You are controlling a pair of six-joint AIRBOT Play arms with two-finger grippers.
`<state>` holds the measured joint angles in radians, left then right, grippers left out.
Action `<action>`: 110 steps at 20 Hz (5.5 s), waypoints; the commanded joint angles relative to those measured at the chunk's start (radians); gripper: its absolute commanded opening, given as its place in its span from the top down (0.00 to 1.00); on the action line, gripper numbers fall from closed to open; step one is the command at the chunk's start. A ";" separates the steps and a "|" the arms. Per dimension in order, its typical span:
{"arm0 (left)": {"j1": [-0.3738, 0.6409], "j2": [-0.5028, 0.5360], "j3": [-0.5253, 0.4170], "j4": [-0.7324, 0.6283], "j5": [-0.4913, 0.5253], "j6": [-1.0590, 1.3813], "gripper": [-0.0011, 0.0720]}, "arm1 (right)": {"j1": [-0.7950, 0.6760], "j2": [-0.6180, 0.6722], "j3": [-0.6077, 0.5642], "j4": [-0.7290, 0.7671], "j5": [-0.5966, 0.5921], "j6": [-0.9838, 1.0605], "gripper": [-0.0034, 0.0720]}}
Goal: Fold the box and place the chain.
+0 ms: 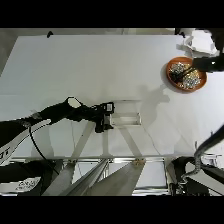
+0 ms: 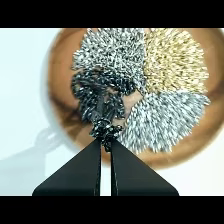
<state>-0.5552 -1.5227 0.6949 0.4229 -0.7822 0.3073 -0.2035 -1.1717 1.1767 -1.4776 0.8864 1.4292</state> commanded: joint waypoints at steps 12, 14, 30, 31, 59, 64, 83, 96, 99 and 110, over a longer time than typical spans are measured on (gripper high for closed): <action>0.000 -0.001 0.000 0.000 0.000 0.000 0.55 | 0.000 0.584 -0.002 0.259 0.415 -0.080 0.93; 0.000 -0.001 0.000 0.000 0.000 0.000 0.55 | 0.000 0.561 -0.032 0.258 0.443 -0.080 0.93; 0.000 -0.001 0.000 0.000 0.000 0.000 0.55 | 0.004 -0.225 -0.248 0.119 0.063 -0.107 0.46; 0.000 -0.001 0.000 0.000 0.000 0.000 0.55 | 0.005 -0.235 -0.248 0.120 0.041 -0.116 0.46; 0.000 -0.001 0.000 0.001 0.000 0.000 0.55 | 0.049 0.083 -0.248 0.483 0.236 -0.362 0.94; 0.000 -0.001 0.000 0.000 0.000 0.000 0.55 | 0.253 0.248 -0.248 0.480 0.374 -0.391 0.94; 0.000 -0.001 0.000 0.000 0.000 0.000 0.55 | 0.552 0.543 -0.248 0.617 0.229 -0.309 0.94; 0.000 -0.001 0.000 0.001 0.000 0.000 0.55 | 0.750 0.343 -0.308 0.538 0.134 -0.290 0.94; 0.000 -0.001 0.000 0.000 0.000 0.000 0.55 | 0.750 0.328 -0.407 0.559 -0.001 -0.267 0.94; 0.000 -0.001 0.000 0.000 0.000 0.000 0.55 | 0.877 0.024 -0.476 0.586 -0.244 -0.281 0.93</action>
<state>-0.5552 -1.5227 0.6949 0.4232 -0.7826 0.3069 0.6518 -1.0695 0.7059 -0.8974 0.6926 1.1450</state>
